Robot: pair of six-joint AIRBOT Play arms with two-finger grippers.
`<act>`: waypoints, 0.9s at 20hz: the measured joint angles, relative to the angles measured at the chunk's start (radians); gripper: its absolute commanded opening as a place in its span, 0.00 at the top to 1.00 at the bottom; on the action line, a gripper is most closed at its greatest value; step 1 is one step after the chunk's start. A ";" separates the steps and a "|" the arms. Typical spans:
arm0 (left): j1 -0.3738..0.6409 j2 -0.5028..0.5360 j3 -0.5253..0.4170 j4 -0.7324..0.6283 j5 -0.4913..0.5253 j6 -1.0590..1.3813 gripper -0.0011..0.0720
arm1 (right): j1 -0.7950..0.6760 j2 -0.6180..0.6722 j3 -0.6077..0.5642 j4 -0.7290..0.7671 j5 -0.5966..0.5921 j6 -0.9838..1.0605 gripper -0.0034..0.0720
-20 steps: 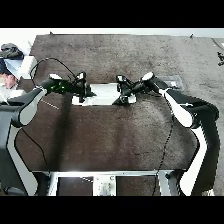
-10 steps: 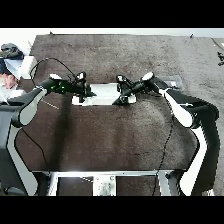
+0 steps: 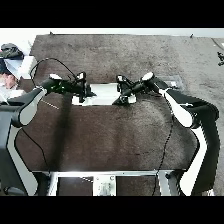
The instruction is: Fold the box and place the chain.
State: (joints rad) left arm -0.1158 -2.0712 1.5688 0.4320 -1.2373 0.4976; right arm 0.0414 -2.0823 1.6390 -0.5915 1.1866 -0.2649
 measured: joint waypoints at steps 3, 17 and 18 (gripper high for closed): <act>0.000 0.001 0.000 -0.014 -0.011 -0.009 0.50 | 0.000 0.000 0.000 0.000 0.000 0.001 0.55; 0.127 0.159 0.014 -0.032 -0.155 -0.191 0.97 | 0.000 0.000 0.000 0.001 0.000 0.000 0.55; 0.131 0.174 0.014 -0.038 -0.187 -0.194 0.97 | 0.000 0.000 0.000 0.001 0.000 0.000 0.55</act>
